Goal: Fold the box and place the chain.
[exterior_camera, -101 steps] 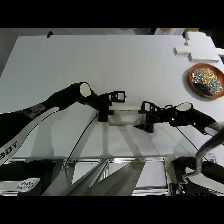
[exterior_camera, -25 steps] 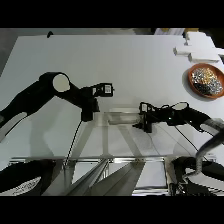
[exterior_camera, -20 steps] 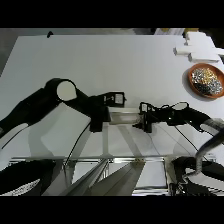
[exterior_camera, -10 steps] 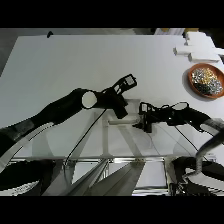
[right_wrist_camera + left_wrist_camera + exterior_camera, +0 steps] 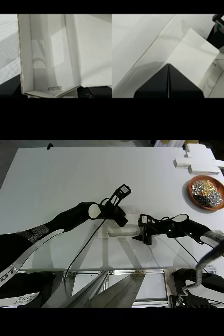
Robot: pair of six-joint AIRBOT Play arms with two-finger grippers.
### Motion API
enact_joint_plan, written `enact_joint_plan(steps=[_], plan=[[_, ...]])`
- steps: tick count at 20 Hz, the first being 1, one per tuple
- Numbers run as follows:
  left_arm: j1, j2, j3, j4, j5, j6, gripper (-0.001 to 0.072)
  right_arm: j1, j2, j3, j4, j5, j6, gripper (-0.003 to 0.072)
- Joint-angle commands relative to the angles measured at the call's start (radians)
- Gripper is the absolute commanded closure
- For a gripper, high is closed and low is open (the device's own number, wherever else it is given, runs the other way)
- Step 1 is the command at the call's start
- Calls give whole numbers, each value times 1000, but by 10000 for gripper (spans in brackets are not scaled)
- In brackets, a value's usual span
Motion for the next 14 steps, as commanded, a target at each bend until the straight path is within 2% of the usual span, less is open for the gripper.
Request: enact_joint_plan(steps=[1, 4, 8, 10, 13, 14], plan=[[1, 40, 0, 69, -90, -5, 707, 1, 0, 0, 0, 0, 0, 288], [1, 161, 0, 257, -217, -5, 702, 1, 0, 0, 0, 0, 0, 288], [45, 285, 0, 391, -483, -4, 703, 1, 0, 0, 0, 1, -1, 288], [93, 288, -9, 387, -550, 39, 703, 1, 0, 0, 0, 0, 0, 288], [166, 287, -74, 274, -551, 381, 690, 1, 0, 0, 0, 0, 0, 288], [190, 287, -97, 216, -550, 488, 662, 1, 0, 0, 0, 0, 0, 288]])
